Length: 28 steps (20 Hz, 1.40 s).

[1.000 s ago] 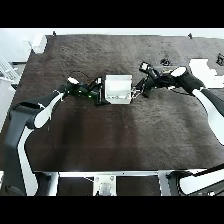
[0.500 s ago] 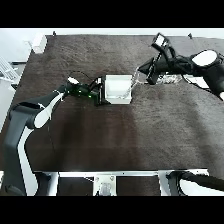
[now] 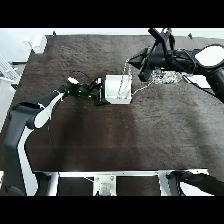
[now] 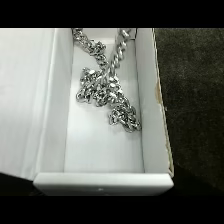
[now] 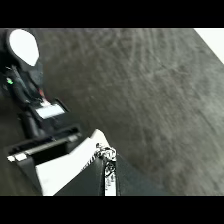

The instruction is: Fold the box and place the chain.

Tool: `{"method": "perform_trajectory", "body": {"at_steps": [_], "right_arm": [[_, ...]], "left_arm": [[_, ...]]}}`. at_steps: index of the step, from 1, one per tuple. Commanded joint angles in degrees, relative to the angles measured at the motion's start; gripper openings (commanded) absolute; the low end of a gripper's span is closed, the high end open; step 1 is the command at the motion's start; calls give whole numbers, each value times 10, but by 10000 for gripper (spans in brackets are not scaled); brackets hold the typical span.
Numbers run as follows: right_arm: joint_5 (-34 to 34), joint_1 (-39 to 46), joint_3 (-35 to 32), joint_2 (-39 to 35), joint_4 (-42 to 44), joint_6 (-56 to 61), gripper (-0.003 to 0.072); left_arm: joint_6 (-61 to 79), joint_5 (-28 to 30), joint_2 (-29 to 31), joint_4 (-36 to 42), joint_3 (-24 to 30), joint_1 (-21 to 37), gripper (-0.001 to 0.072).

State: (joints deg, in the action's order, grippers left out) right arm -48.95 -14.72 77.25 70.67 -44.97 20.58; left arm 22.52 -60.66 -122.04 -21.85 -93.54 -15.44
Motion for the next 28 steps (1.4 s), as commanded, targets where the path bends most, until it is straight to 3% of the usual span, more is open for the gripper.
{"method": "perform_trajectory", "body": {"at_steps": [1, 11, 12, 14, 17, 20, 24, 26, 28], "right_arm": [[11, -16, 0, 22, -1, 16, 13], [10, -16, -21, 148, 0, 35, 14], [10, -14, -23, 161, -3, 34, 86], [14, -7, -23, 181, -9, 34, 308], [14, 7, -21, 181, -9, 41, 364], [14, 44, -21, 163, -12, 125, 371], [21, 160, -27, 159, -10, 235, 370], [63, 217, -48, 159, -7, 289, 374], [95, 252, -66, 170, 7, 315, 509]], "left_arm": [[0, 0, 0, 0, 0, 0, 471], [0, 0, 0, 0, 0, 0, 471], [0, 0, 0, 0, 0, 0, 471], [0, 0, 0, 0, 0, 0, 471], [0, 0, 0, 0, 0, 0, 471], [0, 0, 0, 0, 0, 0, 471], [0, 0, 0, 0, 0, 0, 471], [0, 0, 0, 0, 0, 0, 471], [0, 0, 0, 0, 0, 0, 471]]}}
